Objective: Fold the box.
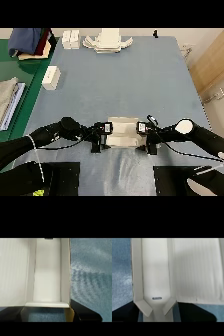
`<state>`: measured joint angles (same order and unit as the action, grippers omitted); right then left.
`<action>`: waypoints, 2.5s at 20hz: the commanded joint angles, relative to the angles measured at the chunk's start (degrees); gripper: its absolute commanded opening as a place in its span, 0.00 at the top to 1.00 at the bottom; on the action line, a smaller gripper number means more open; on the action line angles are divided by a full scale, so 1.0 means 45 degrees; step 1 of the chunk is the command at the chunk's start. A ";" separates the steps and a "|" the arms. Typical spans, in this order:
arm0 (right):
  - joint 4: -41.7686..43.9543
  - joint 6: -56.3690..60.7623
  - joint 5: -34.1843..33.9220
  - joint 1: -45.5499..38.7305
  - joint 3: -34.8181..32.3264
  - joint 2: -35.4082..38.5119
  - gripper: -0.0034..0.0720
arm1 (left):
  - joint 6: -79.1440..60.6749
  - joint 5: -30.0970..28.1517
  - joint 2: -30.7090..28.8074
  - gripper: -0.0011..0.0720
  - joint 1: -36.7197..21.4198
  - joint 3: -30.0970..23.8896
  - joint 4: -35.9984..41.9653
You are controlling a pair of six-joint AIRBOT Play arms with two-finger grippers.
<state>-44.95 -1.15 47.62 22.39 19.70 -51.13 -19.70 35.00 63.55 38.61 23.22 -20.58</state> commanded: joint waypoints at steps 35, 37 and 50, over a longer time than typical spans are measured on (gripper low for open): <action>0.4731 1.4066 -0.1433 0.0000 0.2312 -0.3351 0.95 | 0.0005 -0.0015 0.0005 0.41 0.0000 0.0010 0.0005; 0.4716 1.3780 -0.1219 0.0005 0.2312 -0.3842 0.95 | 0.0005 -0.0015 0.0005 0.41 0.0000 0.0010 0.0005; 0.4799 1.3109 -0.0515 0.0000 0.2375 -0.2633 0.95 | 0.0005 -0.0019 0.0005 0.41 0.0000 0.0015 0.0005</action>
<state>-23.64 58.87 44.88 22.37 30.17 -66.52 -19.88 35.09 63.55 38.61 23.22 -20.62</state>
